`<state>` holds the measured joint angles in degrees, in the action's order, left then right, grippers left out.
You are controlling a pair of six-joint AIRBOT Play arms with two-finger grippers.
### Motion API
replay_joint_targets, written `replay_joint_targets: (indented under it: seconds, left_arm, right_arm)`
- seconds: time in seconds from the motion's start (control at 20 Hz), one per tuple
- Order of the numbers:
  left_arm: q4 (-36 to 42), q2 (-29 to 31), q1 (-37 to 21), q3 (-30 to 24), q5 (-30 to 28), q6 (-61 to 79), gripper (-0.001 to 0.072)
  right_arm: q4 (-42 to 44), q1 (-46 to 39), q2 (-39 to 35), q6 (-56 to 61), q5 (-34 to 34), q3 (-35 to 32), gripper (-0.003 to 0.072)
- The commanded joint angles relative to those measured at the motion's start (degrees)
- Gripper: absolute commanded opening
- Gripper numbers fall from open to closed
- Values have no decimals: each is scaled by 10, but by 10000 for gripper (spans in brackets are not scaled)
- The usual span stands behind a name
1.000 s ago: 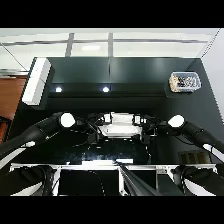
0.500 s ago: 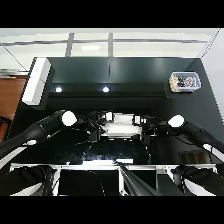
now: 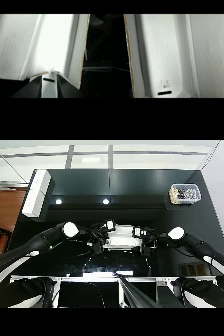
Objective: Fold the box and place the chain.
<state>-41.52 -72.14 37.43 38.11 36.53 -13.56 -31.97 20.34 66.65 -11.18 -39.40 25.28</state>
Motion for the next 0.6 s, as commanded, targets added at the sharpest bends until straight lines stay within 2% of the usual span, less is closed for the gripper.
replay_joint_targets:
  seconds: [0.0, 0.25, 0.3, 0.35, 0.4, 0.5, 0.55]
  left_arm:
    - [49, -10, 0, 0, -15, 26, 225]
    - [46, -19, 0, 0, -17, 29, 217]
    - [46, -21, 0, 0, -19, 29, 271]
    - [46, -22, 0, 0, -21, 29, 487]
    - [45, -22, 0, 0, -20, 29, 536]
    - [45, -22, 0, 0, -18, 29, 285]
    - [45, -22, 1, 0, -16, 29, 296]
  right_arm:
    - [0, 0, 0, 0, 0, 0, 487]
    - [0, 0, 0, 0, 0, 0, 487]
    - [0, 0, 0, 0, 0, 0, 487]
    - [0, 0, 0, 0, 0, 0, 487]
    - [1, 0, 0, 0, 0, 0, 487]
    - [1, 0, 0, 0, 0, 0, 487]
    - [0, 0, 0, 0, 0, 0, 487]
